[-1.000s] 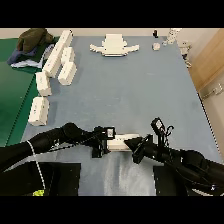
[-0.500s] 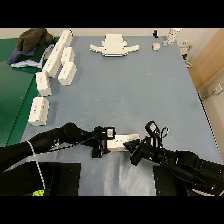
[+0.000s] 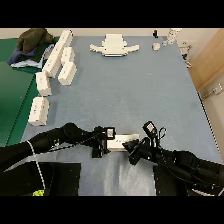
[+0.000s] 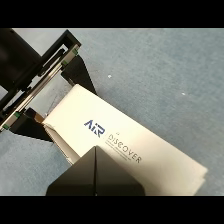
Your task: Fold the box.
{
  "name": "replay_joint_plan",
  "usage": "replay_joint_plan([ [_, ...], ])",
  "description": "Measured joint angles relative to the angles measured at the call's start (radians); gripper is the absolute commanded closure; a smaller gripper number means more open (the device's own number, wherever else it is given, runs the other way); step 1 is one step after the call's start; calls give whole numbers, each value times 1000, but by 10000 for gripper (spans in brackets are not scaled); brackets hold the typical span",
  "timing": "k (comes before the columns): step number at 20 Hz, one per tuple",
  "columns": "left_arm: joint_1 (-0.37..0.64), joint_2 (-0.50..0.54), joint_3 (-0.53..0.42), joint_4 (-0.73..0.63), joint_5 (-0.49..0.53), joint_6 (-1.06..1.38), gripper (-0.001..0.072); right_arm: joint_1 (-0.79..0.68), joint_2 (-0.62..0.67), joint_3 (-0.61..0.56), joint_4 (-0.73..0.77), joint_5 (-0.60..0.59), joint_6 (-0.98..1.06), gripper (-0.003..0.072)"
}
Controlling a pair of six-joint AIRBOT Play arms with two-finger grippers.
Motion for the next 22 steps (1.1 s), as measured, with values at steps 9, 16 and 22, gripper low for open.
replay_joint_plan([
  [9, 0, 0, 0, 0, -1, 0, 191, 1, 55, 78, -104, -67, 0, 680],
  [16, 0, 0, 0, 0, 0, 0, 191, -67, 65, 232, -395, -318, 0, 681],
  [22, 0, 0, 0, 0, 0, 0, 191, -314, -25, 483, -529, -695, 3, 681],
])
